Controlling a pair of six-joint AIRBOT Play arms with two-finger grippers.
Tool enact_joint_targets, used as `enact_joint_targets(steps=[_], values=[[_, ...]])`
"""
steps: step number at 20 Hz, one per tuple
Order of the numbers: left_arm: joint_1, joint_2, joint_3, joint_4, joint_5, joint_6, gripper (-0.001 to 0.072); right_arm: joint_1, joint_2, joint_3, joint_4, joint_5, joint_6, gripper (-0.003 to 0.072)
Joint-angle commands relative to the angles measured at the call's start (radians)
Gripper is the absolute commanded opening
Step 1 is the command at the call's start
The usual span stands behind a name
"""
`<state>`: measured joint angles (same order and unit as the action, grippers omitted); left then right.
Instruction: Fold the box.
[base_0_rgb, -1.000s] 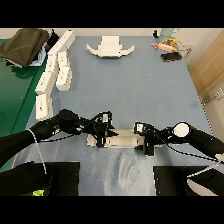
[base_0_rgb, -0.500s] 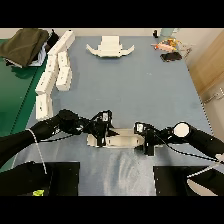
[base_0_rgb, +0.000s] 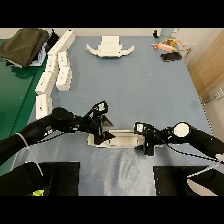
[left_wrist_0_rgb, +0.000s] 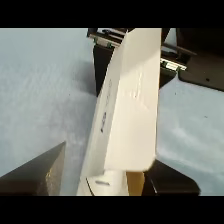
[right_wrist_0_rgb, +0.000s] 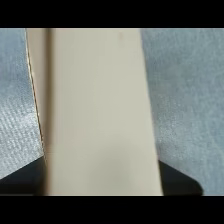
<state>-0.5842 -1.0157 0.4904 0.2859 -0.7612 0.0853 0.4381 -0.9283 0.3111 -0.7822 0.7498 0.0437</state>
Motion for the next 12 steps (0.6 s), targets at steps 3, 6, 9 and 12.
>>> enact_joint_targets(steps=[3, 6, 9, 12], values=[[0.053, 0.214, 0.001, 0.483, -0.235, -0.714, 0.0421, 0.000, 0.001, 0.000, 0.001, 0.000, 0.000, 0.0512], [0.042, 0.296, 0.001, 0.455, -0.319, -0.874, 0.0014, 0.000, 0.001, 0.000, 0.001, 0.000, 0.000, 0.0511], [-0.038, 0.278, 0.001, 0.278, -0.212, -1.077, 0.0014, 0.000, 0.001, 0.000, 0.001, 0.000, 0.000, 0.0512], [-0.130, 0.187, 0.021, 0.188, -0.035, -1.195, 0.0014, 0.000, 0.001, 0.000, 0.001, 0.000, 0.000, 0.0511]])
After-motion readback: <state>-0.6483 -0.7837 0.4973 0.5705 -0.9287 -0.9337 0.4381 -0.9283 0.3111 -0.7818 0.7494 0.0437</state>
